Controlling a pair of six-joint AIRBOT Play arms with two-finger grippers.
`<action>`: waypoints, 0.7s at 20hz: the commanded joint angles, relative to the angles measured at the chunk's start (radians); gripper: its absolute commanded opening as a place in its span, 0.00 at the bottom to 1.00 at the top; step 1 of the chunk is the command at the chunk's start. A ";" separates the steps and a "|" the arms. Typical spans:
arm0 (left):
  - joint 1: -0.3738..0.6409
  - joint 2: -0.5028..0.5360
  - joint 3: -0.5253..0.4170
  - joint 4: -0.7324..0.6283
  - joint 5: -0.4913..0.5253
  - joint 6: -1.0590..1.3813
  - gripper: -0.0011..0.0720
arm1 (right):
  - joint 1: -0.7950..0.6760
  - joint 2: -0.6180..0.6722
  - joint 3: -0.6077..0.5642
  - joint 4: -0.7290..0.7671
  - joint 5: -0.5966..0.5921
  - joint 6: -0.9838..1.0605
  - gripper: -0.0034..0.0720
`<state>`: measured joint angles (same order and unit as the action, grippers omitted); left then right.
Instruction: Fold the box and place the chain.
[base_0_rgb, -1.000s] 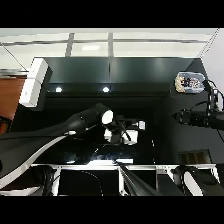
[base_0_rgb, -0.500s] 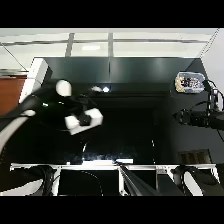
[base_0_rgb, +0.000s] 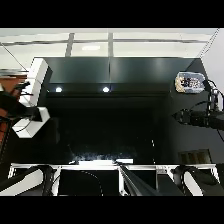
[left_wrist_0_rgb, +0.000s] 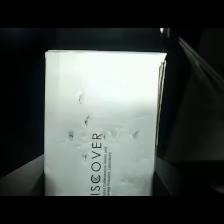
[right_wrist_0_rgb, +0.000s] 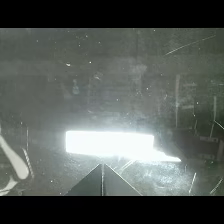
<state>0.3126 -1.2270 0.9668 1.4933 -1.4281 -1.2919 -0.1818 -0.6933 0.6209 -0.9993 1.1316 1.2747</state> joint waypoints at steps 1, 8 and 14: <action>0.176 0.003 -0.003 0.032 0.066 -0.043 0.55 | 0.000 0.001 -0.003 0.002 -0.003 0.001 0.06; 0.277 0.002 -0.026 -0.075 0.333 0.253 0.55 | 0.000 0.000 -0.020 0.004 -0.042 0.001 0.06; 0.262 -0.043 -0.069 -0.147 0.513 0.334 0.56 | 0.000 0.000 -0.020 0.004 -0.049 0.011 0.06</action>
<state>0.5774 -1.2495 0.9115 1.3880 -1.0134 -1.0279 -0.1818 -0.6933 0.6014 -0.9955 1.0882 1.2778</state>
